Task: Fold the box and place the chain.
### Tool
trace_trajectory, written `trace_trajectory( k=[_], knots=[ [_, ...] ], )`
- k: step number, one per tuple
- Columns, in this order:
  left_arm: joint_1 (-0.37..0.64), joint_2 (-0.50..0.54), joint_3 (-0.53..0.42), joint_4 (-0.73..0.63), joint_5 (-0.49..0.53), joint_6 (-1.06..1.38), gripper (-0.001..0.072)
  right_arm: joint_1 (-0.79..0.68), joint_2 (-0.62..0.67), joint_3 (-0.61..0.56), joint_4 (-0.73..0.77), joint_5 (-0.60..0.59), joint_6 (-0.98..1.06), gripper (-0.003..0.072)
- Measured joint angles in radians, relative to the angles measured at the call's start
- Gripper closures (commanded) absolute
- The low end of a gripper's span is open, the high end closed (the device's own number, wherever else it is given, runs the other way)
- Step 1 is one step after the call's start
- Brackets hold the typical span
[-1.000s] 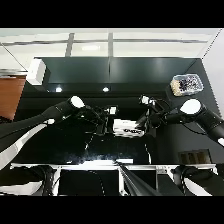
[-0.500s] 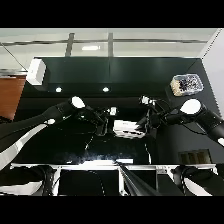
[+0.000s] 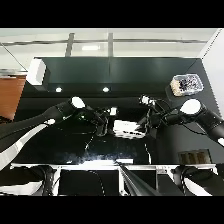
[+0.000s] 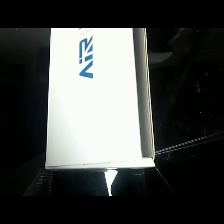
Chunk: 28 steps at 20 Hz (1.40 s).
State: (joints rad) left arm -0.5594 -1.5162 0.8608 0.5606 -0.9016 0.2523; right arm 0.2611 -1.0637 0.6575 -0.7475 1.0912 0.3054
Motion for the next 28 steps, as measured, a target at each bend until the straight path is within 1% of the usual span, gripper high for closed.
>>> trace_trajectory(
  k=[2,3,4,28],
  knots=[
    [0.000,0.000,0.000,0.000,0.000,0.000,0.0378,0.000,0.000,0.001,-0.005,0.001,0.012,0.0415],
    [0.000,0.000,0.000,0.000,0.000,0.000,0.0378,0.000,0.000,0.001,-0.008,0.001,0.018,0.0386],
    [0.000,0.000,0.000,0.000,0.000,-0.001,0.0378,0.000,0.000,0.001,-0.013,0.003,0.026,0.0308],
    [0.000,0.000,0.000,0.000,0.003,-0.002,0.0378,0.002,0.002,-0.016,-0.071,-0.010,0.082,0.0310]
  ],
)
